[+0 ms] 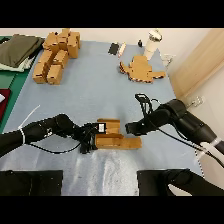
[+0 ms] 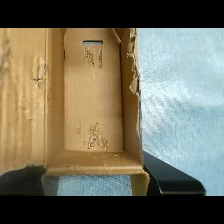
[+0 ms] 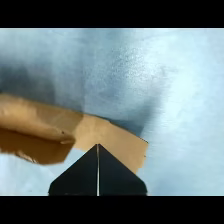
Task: Fold the box.
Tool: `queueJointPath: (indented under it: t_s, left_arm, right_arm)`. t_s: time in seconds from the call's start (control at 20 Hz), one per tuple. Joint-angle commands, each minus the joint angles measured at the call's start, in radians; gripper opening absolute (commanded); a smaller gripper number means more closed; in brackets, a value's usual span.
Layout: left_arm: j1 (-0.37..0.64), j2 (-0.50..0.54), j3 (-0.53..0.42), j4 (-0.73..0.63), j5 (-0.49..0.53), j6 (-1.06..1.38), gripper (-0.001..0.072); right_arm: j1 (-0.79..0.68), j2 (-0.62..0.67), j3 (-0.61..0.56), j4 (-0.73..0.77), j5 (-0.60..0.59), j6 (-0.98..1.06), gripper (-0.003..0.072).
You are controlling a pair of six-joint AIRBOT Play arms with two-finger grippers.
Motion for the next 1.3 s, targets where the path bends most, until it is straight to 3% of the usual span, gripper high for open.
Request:
queueJointPath:
  t_s: [0.0,0.05,0.1,0.4,0.7,1.25]
  left_arm:
    - [0.001,0.0,0.001,-0.001,0.056,-0.032,0.0322]
    - [0.001,0.0,0.001,-0.001,0.054,-0.032,0.0322]
    - [0.001,0.0,0.001,-0.001,0.053,-0.032,0.0321]
    - [0.0,0.0,0.001,-0.001,0.054,-0.032,0.0321]
    - [0.0,0.0,0.001,-0.001,0.054,-0.032,0.0321]
    - [0.0,0.0,0.001,-0.001,0.054,-0.032,0.0321]
  right_arm:
    - [-0.002,0.068,-0.023,0.033,-0.051,-0.421,0.0147]
    - [-0.002,0.061,-0.032,0.026,-0.052,-0.499,0.0509]
    - [-0.002,0.05,-0.043,0.021,-0.053,-0.586,0.0599]
    - [-0.002,-0.084,-0.069,0.048,0.07,-0.973,0.0599]
    - [0.0,-0.123,-0.069,0.146,0.157,-1.242,0.0599]
    - [0.002,-0.109,-0.069,0.269,0.179,-1.389,0.0572]
